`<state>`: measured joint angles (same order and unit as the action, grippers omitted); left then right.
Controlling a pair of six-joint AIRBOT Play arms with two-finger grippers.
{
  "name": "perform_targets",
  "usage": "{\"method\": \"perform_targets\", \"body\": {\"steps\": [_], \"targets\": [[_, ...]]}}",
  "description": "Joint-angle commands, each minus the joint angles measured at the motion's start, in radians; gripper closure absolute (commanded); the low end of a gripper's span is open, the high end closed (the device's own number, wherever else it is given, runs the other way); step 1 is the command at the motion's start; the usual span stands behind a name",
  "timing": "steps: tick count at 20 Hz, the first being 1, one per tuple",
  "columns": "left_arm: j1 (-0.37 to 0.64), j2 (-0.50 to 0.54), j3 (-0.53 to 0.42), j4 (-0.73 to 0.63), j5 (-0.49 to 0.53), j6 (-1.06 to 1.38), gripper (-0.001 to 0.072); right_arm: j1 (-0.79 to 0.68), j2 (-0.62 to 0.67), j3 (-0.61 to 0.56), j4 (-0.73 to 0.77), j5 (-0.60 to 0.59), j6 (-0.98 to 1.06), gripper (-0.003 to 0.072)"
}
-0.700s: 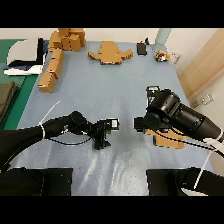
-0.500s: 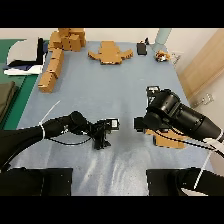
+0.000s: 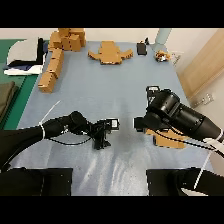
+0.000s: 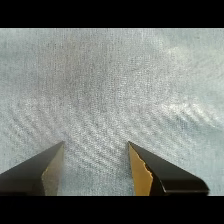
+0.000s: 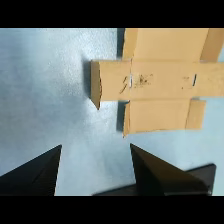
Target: Fold the box.
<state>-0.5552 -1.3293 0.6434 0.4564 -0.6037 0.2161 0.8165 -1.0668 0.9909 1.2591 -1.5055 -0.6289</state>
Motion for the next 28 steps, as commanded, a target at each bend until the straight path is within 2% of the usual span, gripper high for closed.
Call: {"method": "perform_targets", "body": {"steps": [1, 4, 5, 6, 11, 13, 16, 18, 19, 20, 21, 22, 24, 28], "targets": [[0.0, 0.0, 0.0, 0.0, 0.001, 0.0, 0.0124, -0.001, 0.0, 0.001, -0.055, 0.145, 0.001, 0.0056], [0.0, 0.001, 0.001, -0.01, 0.001, 0.0, 0.0124, -0.001, -0.008, 0.001, -0.061, 0.219, -0.003, 0.006], [0.0, 0.003, 0.001, -0.056, 0.001, -0.037, 0.0124, -0.005, -0.008, 0.002, -0.093, 0.213, -0.015, 0.0119], [0.002, 0.006, 0.004, -0.117, 0.003, -0.124, 0.0124, -0.023, -0.005, 0.004, -0.104, 0.194, -0.029, 0.0129], [0.006, 0.052, 0.081, -0.114, 0.005, -0.396, 0.0123, -0.1, -0.004, 0.021, 0.01, 0.153, -0.041, 0.0128], [0.032, 0.118, 0.139, 0.016, -0.036, -0.563, 0.0123, -0.108, -0.004, 0.022, -0.008, 0.114, -0.046, 0.0128], [0.134, 0.213, 0.243, 0.315, -0.114, -0.97, 0.0124, -0.143, -0.004, 0.021, -0.032, -0.072, -0.15, 0.0127], [0.235, 0.249, 0.318, 0.467, -0.233, -1.222, 0.0123, -0.148, -0.006, 0.02, -0.094, -0.129, -0.215, 0.0126], [0.284, 0.257, 0.349, 0.49, -0.31, -1.279, 0.0124, -0.155, -0.01, 0.019, -0.187, -0.157, -0.243, 0.0127], [0.332, 0.257, 0.378, 0.487, -0.404, -1.297, 0.0123, -0.182, -0.017, 0.019, -0.313, -0.209, -0.288, 0.0178], [0.368, 0.257, 0.391, 0.488, -0.475, -1.307, 0.0123, -0.233, -0.027, 0.019, -0.402, -0.252, -0.346, 0.027], [0.395, 0.257, 0.392, 0.487, -0.529, -1.307, 0.0123, -0.323, -0.03, 0.019, -0.424, -0.266, -0.413, 0.0272], [0.421, 0.255, 0.392, 0.487, -0.602, -1.307, 0.0123, -0.533, -0.03, 0.019, -0.345, -0.244, -0.508, 0.0271], [0.418, 0.255, 0.392, 0.478, -0.607, -1.308, 0.0123, -0.918, -0.03, 0.019, -0.122, -0.116, -0.701, 0.027]]}}
